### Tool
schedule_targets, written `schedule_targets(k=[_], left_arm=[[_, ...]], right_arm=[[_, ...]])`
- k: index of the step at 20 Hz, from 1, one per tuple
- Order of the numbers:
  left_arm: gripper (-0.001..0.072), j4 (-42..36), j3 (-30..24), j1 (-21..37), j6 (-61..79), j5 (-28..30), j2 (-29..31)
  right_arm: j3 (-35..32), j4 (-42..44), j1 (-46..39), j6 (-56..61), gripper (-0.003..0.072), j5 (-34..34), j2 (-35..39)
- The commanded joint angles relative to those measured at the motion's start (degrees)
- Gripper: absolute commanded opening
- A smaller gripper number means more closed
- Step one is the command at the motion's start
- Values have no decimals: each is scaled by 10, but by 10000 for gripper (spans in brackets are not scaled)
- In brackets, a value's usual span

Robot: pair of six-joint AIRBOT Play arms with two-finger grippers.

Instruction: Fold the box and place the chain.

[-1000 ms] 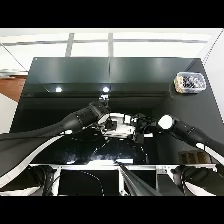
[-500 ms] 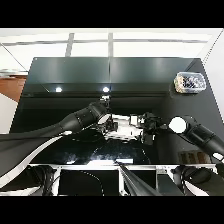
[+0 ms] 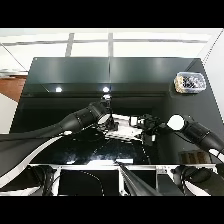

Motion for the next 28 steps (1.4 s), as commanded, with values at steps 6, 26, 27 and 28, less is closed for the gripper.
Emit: schedule_targets(k=[6,26,27,28], left_arm=[[32,-3,0,0,9,1,0],[32,-7,0,0,9,2,0],[32,-7,0,0,9,2,0],[32,-6,0,1,9,2,0]], right_arm=[[0,109,0,-8,234,-12,-29],[5,140,0,57,47,-14,-34],[5,133,-12,98,46,14,-18],[5,116,-26,161,46,30,-1]])
